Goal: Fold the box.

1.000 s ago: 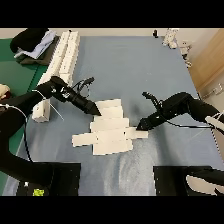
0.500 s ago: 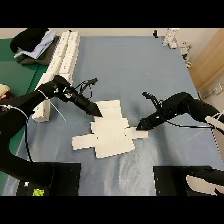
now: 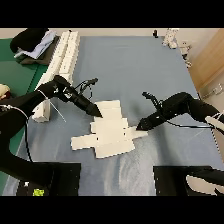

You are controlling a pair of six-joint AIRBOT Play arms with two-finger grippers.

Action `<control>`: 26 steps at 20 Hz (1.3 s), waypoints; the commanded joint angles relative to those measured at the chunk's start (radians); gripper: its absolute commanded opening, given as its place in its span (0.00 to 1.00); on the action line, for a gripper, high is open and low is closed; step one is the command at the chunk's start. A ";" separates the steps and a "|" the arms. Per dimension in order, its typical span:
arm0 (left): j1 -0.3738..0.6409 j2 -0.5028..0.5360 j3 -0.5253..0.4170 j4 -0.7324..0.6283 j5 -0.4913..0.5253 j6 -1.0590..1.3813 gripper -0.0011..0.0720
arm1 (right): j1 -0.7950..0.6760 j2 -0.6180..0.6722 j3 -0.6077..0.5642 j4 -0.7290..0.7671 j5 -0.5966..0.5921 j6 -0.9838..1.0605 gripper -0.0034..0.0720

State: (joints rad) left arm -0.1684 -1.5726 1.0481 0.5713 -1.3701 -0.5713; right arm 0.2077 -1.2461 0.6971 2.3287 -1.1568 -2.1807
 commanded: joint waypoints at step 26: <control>-0.301 0.599 -0.590 -0.370 0.700 1.115 0.02 | -0.002 0.071 0.216 -0.838 0.086 1.041 0.42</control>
State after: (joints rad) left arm -0.4316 -1.0012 0.5484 0.2680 -0.7879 0.4030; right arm 0.2058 -1.1759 0.9115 1.4521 -1.0931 -1.1595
